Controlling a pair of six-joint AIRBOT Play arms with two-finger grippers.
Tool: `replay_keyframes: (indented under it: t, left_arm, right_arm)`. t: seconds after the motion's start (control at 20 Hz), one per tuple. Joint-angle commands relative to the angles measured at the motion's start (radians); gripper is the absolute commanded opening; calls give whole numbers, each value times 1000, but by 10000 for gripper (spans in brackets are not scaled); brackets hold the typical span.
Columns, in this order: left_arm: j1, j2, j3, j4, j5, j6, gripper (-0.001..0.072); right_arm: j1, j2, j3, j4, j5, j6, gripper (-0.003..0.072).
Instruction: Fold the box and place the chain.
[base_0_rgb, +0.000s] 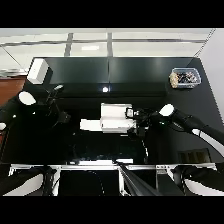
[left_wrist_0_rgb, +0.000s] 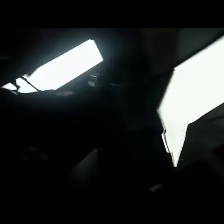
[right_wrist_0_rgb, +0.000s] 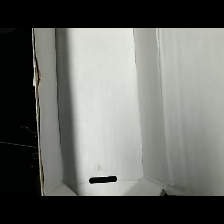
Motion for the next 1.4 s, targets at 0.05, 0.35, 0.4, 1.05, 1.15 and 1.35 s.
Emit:
replay_keyframes:
  t: [0.05, 0.35, 0.4, 1.05, 1.15, 1.35]
  left_arm:
    - [137, -112, -104, -356, -51, -111, 28]
    - [-11, -250, -97, -507, -76, 28, 26]
    - [-43, -253, -91, -539, -83, 69, 26]
    - [-102, -254, 51, -563, -193, 95, 715]
    - [-127, -254, 59, -547, -188, 33, 713]
    - [-195, -253, 133, -408, -173, -103, 677]
  right_arm:
    - [1, -1, 0, 0, 0, 0, 411]
    - [1, -1, 0, 0, 0, 0, 411]
    - [1, -1, 0, 0, 0, 0, 411]
    - [1, -1, 0, 0, 0, 0, 411]
    - [1, -1, 0, 0, 0, 0, 411]
    - [1, -1, 0, 0, 0, 0, 411]
